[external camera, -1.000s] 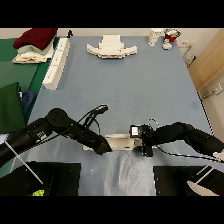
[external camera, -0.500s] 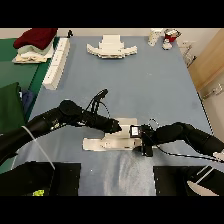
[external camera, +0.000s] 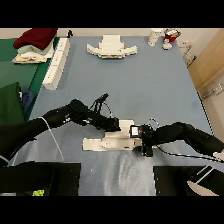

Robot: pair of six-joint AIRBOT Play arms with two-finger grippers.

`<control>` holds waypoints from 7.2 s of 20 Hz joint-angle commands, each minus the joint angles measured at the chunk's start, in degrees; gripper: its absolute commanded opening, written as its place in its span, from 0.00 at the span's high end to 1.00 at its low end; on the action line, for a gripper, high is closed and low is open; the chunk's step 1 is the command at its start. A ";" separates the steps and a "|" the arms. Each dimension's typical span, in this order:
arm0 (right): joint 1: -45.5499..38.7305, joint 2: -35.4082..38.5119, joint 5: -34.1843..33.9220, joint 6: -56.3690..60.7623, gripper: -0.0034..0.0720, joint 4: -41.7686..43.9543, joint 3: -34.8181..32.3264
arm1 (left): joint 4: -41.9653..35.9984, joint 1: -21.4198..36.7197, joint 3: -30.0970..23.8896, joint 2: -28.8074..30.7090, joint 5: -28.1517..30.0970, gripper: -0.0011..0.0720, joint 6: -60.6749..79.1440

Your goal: Fold the box.

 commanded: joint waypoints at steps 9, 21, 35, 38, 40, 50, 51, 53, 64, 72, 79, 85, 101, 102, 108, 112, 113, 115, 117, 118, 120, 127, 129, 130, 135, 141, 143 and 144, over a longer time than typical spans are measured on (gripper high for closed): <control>-0.02 -0.02 0.02 0.02 0.33 0.00 0.02 | 3.30 2.93 5.86 4.92 -3.98 0.97 5.86; -0.02 -0.02 0.02 0.02 0.33 0.00 0.02 | 29.79 4.31 -8.90 46.29 -16.96 0.97 15.26; -0.02 -0.02 0.02 0.02 0.33 0.00 0.02 | 29.27 4.33 -16.65 37.09 -5.95 0.15 47.01; -0.02 -0.02 0.02 0.02 0.33 0.02 0.02 | 25.55 4.31 -16.65 29.16 -5.25 0.15 55.52; -0.02 -0.02 0.02 0.02 0.33 0.00 0.02 | 22.14 4.28 -16.65 25.40 -3.96 0.15 60.33; -0.02 -0.02 0.00 0.02 0.33 0.00 0.02 | 17.03 0.74 -16.59 18.97 4.02 0.40 64.41; -0.02 -0.02 0.02 0.02 0.33 0.00 0.02 | 16.52 0.50 -16.59 18.75 3.89 0.67 64.41; -0.02 -0.02 0.02 0.02 0.33 0.00 0.02 | 16.55 -0.90 -16.59 18.67 4.11 0.68 64.54; -0.02 -0.02 0.02 0.02 0.33 0.00 0.02 | 11.19 -2.84 -16.59 18.64 7.82 0.68 66.97; -0.02 -0.02 0.02 0.02 0.33 0.00 0.02 | 9.29 -3.91 -16.59 16.13 6.29 0.97 66.97; -0.02 -0.02 0.02 0.02 0.33 0.00 0.02 | 8.59 -3.87 -16.59 15.89 7.52 0.30 66.73; -0.02 -0.02 0.02 0.02 0.33 0.00 0.02 | 8.68 -3.87 -16.59 15.89 7.32 0.42 65.53; -0.02 -0.02 0.02 0.02 0.33 0.00 0.02 | 50.16 -1.92 -5.33 24.39 -15.58 0.97 -8.00; -0.02 -0.02 0.02 0.02 0.33 0.00 0.02 | 52.96 0.09 -5.33 26.86 -16.74 0.97 -11.89; -0.02 -0.02 0.02 0.02 0.33 0.02 0.02 | 60.08 17.38 -5.97 35.60 -22.12 0.97 -23.54; -0.02 -0.02 0.02 0.02 0.33 0.00 0.02 | 46.99 21.31 -12.44 31.52 -21.57 0.97 -20.11; -0.02 -0.02 0.02 0.02 0.33 0.00 0.02 | 42.25 20.63 -14.93 30.40 -19.47 0.97 -19.04; -0.02 -0.02 0.02 0.02 0.33 0.00 0.02 | 34.01 17.44 -19.89 28.79 -14.14 0.97 -17.62; -0.02 -0.02 0.02 0.02 0.33 0.00 0.02 | 28.74 12.50 -22.25 28.68 -8.66 0.97 -17.00; -0.02 -0.02 0.02 0.02 0.33 0.00 0.02 | 27.32 9.92 -22.29 28.68 -5.92 0.97 -17.07; -0.02 -0.02 0.00 0.02 0.33 0.00 0.02 | 23.32 6.08 -22.29 28.68 -1.03 0.97 -17.05; -0.02 -0.02 0.02 0.02 0.33 0.00 0.02 | 19.96 3.26 -19.37 29.40 0.11 0.97 -16.65; -0.02 -0.02 0.02 0.02 0.33 0.00 0.02 | 20.00 3.28 -18.05 29.86 -0.52 0.97 -16.37; -0.02 -0.02 0.02 0.02 0.33 0.00 0.02 | 19.93 3.26 -17.59 29.83 -0.63 0.96 -16.41; -0.02 -0.02 0.02 0.02 0.33 0.00 0.02 | 18.05 3.26 -17.49 29.75 -0.59 0.43 -16.61; -0.02 -0.02 0.00 0.02 0.33 0.00 0.02 | 15.82 3.26 -17.57 29.59 1.55 0.43 -16.61; -0.02 -0.02 0.02 0.02 0.33 0.00 0.02 | 15.30 3.08 -17.53 28.94 0.85 0.43 -16.59; -0.02 -0.02 0.02 0.02 0.33 0.00 0.02 | 15.56 2.49 -17.53 28.55 0.85 0.43 -16.65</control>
